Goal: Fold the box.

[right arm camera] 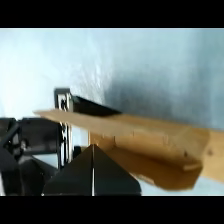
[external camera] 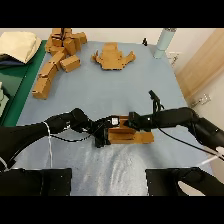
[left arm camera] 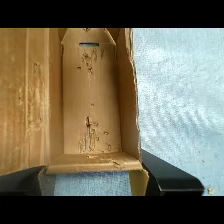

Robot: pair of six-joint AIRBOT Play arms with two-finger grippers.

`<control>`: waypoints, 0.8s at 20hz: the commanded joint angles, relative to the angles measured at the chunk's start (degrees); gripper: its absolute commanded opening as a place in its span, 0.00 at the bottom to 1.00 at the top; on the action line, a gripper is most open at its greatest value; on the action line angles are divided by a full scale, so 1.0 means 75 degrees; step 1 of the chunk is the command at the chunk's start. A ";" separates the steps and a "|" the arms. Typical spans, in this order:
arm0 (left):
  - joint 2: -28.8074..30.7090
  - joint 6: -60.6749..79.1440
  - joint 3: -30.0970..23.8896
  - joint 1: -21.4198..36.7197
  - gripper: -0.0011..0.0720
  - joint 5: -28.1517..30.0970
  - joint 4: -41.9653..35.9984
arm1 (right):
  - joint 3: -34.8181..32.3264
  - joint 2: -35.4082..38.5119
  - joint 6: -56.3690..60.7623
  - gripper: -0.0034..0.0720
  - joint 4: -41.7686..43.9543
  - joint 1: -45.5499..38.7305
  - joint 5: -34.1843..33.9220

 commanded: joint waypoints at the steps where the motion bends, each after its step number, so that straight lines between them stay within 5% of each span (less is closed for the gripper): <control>1: 0.0000 0.0000 0.0006 0.0000 0.83 0.0003 0.0000 | 0.0726 -0.0895 -0.0586 0.05 -0.0484 0.0000 0.0350; 9: 0.0000 0.0000 0.0006 0.0000 0.83 0.0000 0.0000 | 0.0880 -0.3060 -0.2104 0.05 -0.0597 0.0009 -0.0364; 16: 0.0000 0.0000 0.0006 0.0000 0.83 0.0000 0.0000 | 0.0935 -0.3287 -0.2949 0.05 -0.0565 0.0006 -0.0236</control>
